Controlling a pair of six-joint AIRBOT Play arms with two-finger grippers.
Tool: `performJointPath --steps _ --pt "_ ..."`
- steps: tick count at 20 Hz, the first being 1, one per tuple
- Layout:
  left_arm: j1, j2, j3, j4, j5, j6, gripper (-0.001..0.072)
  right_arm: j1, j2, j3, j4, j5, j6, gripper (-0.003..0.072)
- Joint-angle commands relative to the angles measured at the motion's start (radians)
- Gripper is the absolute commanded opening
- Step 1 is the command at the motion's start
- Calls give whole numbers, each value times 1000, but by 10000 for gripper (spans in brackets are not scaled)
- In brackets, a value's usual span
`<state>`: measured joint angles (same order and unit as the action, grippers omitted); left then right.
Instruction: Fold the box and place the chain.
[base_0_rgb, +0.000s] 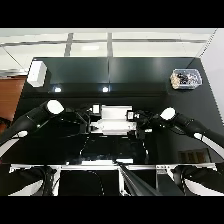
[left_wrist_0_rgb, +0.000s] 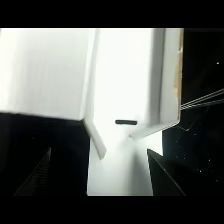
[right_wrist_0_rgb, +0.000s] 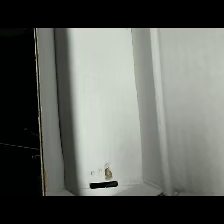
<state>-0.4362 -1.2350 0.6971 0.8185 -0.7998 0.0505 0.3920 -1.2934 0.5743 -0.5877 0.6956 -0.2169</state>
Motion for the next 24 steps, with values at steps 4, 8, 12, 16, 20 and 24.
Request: performJointPath --steps 4,8,12,16,20,24 --pt "-41 -26 16 10 -37 8 311 1 0 1 0 0 0 137" --pt "-44 -27 16 -69 -43 8 220 1 0 1 0 0 0 137" --pt "-66 -37 16 -102 -27 9 221 1 0 1 0 0 0 137" --pt "-103 -74 16 -102 27 6 221 1 0 1 0 0 0 137" --pt "-103 -88 16 -97 36 -25 148 1 0 1 0 0 0 137" --pt "-107 -86 16 -100 32 -33 363 1 0 1 0 0 0 137"
